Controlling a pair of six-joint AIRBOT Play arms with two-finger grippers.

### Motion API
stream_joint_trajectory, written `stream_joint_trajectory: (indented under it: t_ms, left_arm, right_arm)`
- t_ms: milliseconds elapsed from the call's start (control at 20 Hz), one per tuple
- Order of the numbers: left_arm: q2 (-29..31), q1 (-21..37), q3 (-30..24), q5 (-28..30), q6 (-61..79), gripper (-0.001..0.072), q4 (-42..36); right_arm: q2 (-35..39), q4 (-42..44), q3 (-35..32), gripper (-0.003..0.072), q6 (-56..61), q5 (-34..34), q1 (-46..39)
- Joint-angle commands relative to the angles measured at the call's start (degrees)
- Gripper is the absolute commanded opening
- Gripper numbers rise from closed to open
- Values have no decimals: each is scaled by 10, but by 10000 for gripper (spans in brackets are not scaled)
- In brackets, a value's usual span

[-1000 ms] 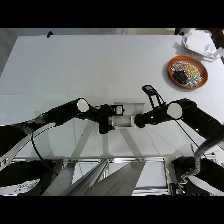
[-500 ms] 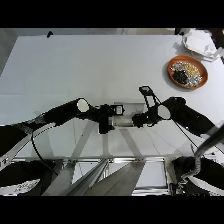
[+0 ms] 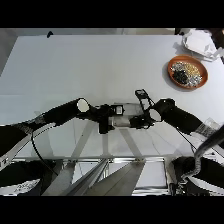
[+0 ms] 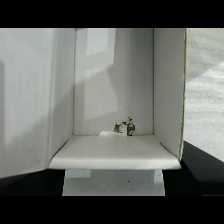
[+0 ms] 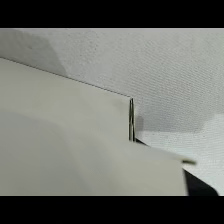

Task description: Fold the box and place the chain.

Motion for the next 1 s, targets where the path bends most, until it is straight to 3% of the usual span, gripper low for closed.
stream_joint_trajectory:
  t_ms: [0,150,200,250,350,400,450,500,650,750,800,850,950]
  left_arm:
    - [0,0,0,0,0,270,0]
    - [0,0,0,0,0,270,0]
    - [0,0,0,0,0,270,0]
    - [0,0,0,0,0,270,0]
    - [0,0,0,0,0,270,0]
    - [0,0,0,0,0,270,0]
    - [0,0,0,0,0,270,0]
    - [0,0,0,0,0,270,0]
    - [0,0,0,0,0,270,0]
    - [0,0,0,0,0,270,0]
    - [0,0,0,0,0,270,0]
    - [0,0,0,0,0,270,0]
    - [0,0,0,0,0,270,0]
  right_arm:
    - [-2,-8,0,268,4,-5,2]
    - [-2,-8,0,142,3,-12,2]
    - [-2,-8,0,52,3,-17,2]
    - [-2,-8,0,15,3,-23,2]
    - [-2,-8,0,17,3,-24,2]
    - [-2,-8,0,85,2,-24,2]
    - [-2,-8,0,242,2,-26,2]
    - [-2,-8,0,280,2,-29,2]
    - [-2,-8,0,272,2,-47,2]
    - [-2,-9,0,164,2,-50,2]
    - [-2,-13,0,148,2,-50,2]
    - [-2,-17,0,64,2,-50,2]
    - [-2,-19,0,15,2,-50,2]
